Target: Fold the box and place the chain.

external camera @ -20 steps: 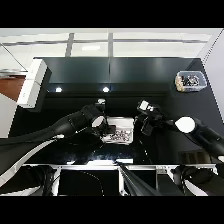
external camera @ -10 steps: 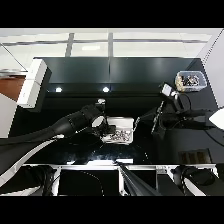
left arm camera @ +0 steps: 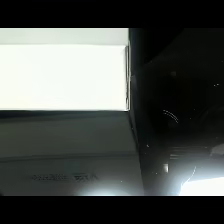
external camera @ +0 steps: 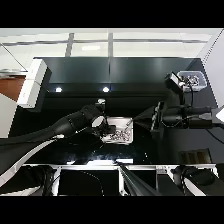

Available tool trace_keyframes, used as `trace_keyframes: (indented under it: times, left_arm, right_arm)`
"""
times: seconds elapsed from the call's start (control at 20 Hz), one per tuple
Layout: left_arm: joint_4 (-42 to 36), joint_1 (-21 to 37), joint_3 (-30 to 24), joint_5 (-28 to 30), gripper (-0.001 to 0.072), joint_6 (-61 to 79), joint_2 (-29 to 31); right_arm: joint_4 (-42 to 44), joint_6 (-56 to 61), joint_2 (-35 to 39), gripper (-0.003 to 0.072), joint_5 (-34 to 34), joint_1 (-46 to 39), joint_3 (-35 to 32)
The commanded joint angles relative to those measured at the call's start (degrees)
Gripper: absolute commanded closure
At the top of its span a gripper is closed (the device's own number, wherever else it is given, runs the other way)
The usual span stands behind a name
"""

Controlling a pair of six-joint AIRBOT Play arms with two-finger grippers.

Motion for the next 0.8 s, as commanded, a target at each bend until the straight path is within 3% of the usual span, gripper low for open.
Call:
trace_keyframes:
  times: [0.0,0.05,0.15,0.2,0.5,0.75]
  left_arm:
    - [0.0,0.0,0.0,0.0,0.0677,0.0,0.0]
    - [0.0,0.0,0.0,0.0,0.0677,0.0,0.0]
    - [0.0,0.0,0.0,0.0,0.0677,0.0,0.0]
    - [0.2,0.0,0.0,0.1,0.0677,0.0,0.0]
    - [2.5,0.0,0.1,-0.3,0.0678,-1.2,0.0]
    - [2.9,0.0,2.0,-0.4,0.0678,-3.9,0.0]
  right_arm:
    - [-0.6,6.7,-3.1,0.0617,1.2,0.1,0.1]
    - [-3.0,9.4,-3.8,0.0511,1.6,0.1,0.1]
    - [-8.0,10.8,-4.0,0.0175,2.4,0.0,0.1]
    - [-9.9,10.8,-4.0,0.0081,3.0,-0.5,0.2]
    - [-12.3,11.0,-4.0,0.0066,5.6,-7.2,2.1]
    - [-12.3,11.0,-4.0,0.0067,7.1,-7.9,2.1]
